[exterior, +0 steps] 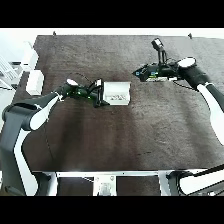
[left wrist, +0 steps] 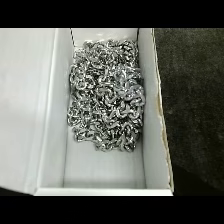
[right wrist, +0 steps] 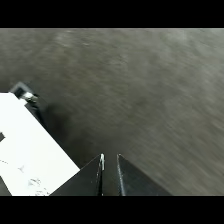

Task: Fold the box and place the chain.

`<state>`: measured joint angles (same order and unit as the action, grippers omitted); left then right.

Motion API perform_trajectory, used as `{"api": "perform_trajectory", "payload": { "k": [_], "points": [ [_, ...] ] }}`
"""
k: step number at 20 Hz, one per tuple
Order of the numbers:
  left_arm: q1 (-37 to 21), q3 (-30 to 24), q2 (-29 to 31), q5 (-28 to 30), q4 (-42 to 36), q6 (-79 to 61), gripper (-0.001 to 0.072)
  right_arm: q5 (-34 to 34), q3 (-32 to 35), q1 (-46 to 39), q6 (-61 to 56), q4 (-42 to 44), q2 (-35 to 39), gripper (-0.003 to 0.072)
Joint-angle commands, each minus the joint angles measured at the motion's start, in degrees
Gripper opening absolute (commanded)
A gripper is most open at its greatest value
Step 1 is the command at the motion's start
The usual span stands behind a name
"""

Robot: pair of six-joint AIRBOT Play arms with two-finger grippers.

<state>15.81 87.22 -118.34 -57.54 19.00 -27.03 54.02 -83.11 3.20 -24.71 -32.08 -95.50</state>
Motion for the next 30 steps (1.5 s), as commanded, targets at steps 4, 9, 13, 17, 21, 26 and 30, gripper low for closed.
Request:
{"api": "perform_trajectory", "payload": {
  "k": [4,9,13,17,21,26,30],
  "points": [
    [0.0,0.0,0.0,0.0,0.0,0.0,0.0405,3.0,-1.4,4.7,1.5,-3.3,-2.9,0.0131],
    [0.0,0.0,0.0,0.0,0.0,0.0,0.0404,8.9,-1.4,5.4,1.4,-3.6,-3.7,0.0137],
    [0.0,0.0,0.0,0.0,0.0,0.0,0.0404,14.8,-1.4,5.4,3.0,-3.5,-3.7,0.0199],
    [0.0,0.0,0.0,0.0,0.0,0.0,0.0404,16.5,-1.3,5.8,4.5,-3.7,-3.8,0.0292],
    [0.0,0.0,0.0,0.0,0.0,0.0,0.0404,15.1,-1.3,6.8,8.3,-4.0,-4.0,0.0294],
    [0.0,0.0,0.0,0.0,0.0,0.0,0.0404,13.3,-1.3,7.4,10.5,-4.2,-4.9,0.0344],
    [0.0,0.0,0.0,0.0,0.0,0.0,0.0405,9.9,-1.3,7.4,12.7,-4.2,-5.6,0.0377]
  ]
}}
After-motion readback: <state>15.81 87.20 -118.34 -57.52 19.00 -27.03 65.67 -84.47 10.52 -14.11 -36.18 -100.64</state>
